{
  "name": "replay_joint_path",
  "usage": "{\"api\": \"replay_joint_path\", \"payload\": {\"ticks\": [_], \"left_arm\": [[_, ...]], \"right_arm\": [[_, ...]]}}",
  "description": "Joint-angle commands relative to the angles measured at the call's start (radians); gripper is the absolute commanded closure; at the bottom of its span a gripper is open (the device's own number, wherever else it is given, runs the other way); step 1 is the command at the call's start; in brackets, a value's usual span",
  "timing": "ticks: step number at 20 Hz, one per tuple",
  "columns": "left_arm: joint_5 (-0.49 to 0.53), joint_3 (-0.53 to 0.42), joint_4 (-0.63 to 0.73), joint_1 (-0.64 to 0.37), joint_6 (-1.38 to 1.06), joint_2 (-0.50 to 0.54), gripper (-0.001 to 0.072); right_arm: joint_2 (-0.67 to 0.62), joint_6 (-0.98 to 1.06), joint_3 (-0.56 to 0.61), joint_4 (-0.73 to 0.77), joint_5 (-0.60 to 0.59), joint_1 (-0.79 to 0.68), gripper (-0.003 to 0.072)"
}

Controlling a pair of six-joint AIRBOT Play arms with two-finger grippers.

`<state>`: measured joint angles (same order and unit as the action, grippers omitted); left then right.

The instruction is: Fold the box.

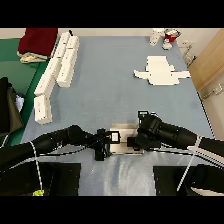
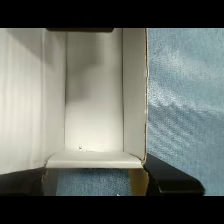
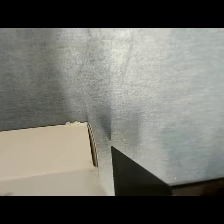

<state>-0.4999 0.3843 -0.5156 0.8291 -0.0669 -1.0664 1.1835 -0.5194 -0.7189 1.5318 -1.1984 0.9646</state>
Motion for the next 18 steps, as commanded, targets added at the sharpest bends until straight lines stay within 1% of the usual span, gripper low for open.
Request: {"api": "replay_joint_path", "payload": {"ticks": [1, 3, 4, 8, 9, 10, 11, 12, 17, 18], "left_arm": [[0.000, 0.000, 0.000, 0.000, 0.000, 0.000, 0.0186], [0.000, 0.000, 0.000, 0.000, 0.000, 0.000, 0.0187], [0.000, 0.000, 0.000, 0.000, 0.000, 0.000, 0.0187], [0.000, 0.000, 0.000, 0.000, 0.000, 0.000, 0.0187], [0.000, 0.000, 0.000, 0.000, 0.000, 0.000, 0.0186], [0.000, 0.000, 0.000, 0.000, 0.000, 0.000, 0.0187], [0.000, 0.000, 0.000, 0.000, 0.000, 0.000, 0.0186], [0.000, 0.000, 0.000, 0.000, 0.000, 0.000, 0.0186], [0.000, 0.000, 0.000, 0.000, 0.000, 0.000, 0.0187], [0.000, 0.000, 0.000, 0.000, 0.000, 0.000, 0.0187]], "right_arm": [[0.000, 0.013, 0.007, 0.001, 0.048, 0.013, 0.0484], [0.000, 0.014, 0.008, 0.001, 0.047, 0.016, 0.0610], [0.000, 0.013, 0.008, 0.001, 0.047, 0.016, 0.0686], [0.000, 0.013, 0.008, 0.001, 0.047, 0.016, 0.0686], [-0.001, 0.013, 0.007, 0.001, 0.047, 0.016, 0.0675], [-0.001, 0.013, 0.006, 0.001, 0.043, 0.016, 0.0511], [-0.003, 0.013, 0.003, 0.001, 0.032, 0.016, 0.0367], [-0.010, 0.013, -0.002, 0.002, 0.021, 0.016, 0.0340], [-0.116, 0.034, -0.019, 0.001, 0.005, 0.014, 0.0336], [-0.146, 0.051, -0.019, -0.003, -0.008, 0.013, 0.0250]]}}
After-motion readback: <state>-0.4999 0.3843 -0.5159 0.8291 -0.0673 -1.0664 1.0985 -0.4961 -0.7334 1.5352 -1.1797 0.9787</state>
